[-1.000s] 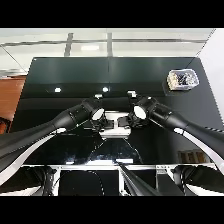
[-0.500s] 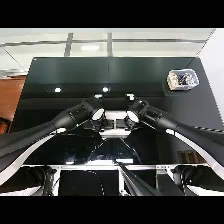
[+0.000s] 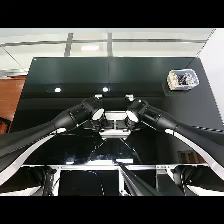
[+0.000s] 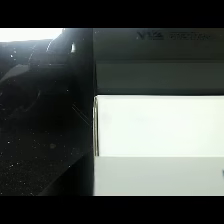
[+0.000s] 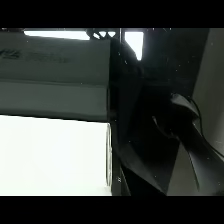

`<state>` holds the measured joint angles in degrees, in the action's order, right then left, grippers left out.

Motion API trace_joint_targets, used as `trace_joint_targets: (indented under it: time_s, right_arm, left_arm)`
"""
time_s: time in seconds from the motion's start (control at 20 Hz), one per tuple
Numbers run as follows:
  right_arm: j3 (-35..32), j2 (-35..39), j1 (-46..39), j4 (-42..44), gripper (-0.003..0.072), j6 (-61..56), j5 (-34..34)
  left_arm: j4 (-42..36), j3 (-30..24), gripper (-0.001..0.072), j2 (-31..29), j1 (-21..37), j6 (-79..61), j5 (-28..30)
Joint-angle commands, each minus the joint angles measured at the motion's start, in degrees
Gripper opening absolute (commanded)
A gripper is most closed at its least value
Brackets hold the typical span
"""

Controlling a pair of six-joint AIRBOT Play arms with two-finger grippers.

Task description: Fold the box and place the chain.

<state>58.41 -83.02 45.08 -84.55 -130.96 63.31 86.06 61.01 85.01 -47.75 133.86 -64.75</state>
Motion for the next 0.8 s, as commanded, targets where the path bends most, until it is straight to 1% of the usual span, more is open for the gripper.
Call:
trace_joint_targets:
  time_s: [0.0, 0.05, 0.1, 0.25, 0.3, 0.35, 0.4, 0.5, 0.55, 0.65, 0.7, 0.75]
  right_arm:
    - [0.09, -0.07, 0.02, -1.25, 0.0132, 0.04, 1.62]
    - [0.09, -0.07, 0.02, -1.22, 0.0057, 0.04, 1.60]
    - [0.09, -0.07, 0.02, -1.18, 0.0014, 0.02, 1.57]
    - [0.11, -0.04, 0.00, -1.01, 0.0018, 0.02, 1.64]
    - [0.24, 0.04, -0.11, -1.01, 0.0097, 0.02, 1.77]
    - [0.70, 0.26, -0.11, -1.07, 0.0348, 0.07, 2.29]
    - [1.53, 0.68, -0.13, -1.20, 0.0381, 1.05, 3.17]
    - [3.52, 2.91, -0.24, -1.09, 0.0381, 4.81, 6.21]
    - [4.28, 5.27, -0.24, -1.09, 0.0381, 6.34, 7.85]
    - [4.55, 12.20, -0.50, -2.25, 0.0381, 9.09, 9.70]
    - [4.55, 16.09, -0.98, -4.79, 0.0381, 9.29, 11.02]
    - [4.55, 20.15, -1.81, -9.33, 0.0381, 9.29, 12.61]
  left_arm:
    - [0.02, -0.02, 0.0026, 0.02, 0.02, 0.07, 0.00]
    - [0.02, -0.02, 0.0026, 0.02, 0.02, 0.07, 0.00]
    - [0.02, -0.02, 0.0026, 0.02, 0.02, 0.07, 0.00]
    - [0.00, -0.02, 0.0026, 0.02, 0.02, 0.07, 0.00]
    - [0.00, -0.02, 0.0026, 0.02, 0.02, 0.07, -0.02]
    - [0.00, -0.02, 0.0026, 0.02, 0.02, 0.07, -0.02]
    - [0.00, -0.02, 0.0026, 0.02, 0.02, 0.07, -0.02]
    - [0.00, 0.00, 0.0026, 0.02, 0.02, 0.07, -0.07]
    - [0.00, 0.00, 0.0026, 0.02, 0.02, 0.07, -0.07]
    - [0.02, 0.00, 0.0026, 0.02, 0.02, 0.07, -0.04]
    - [0.00, 0.00, 0.0026, 0.02, 0.02, 0.07, 0.00]
    - [0.02, 0.00, 0.0026, 0.02, 0.02, 0.07, 0.00]
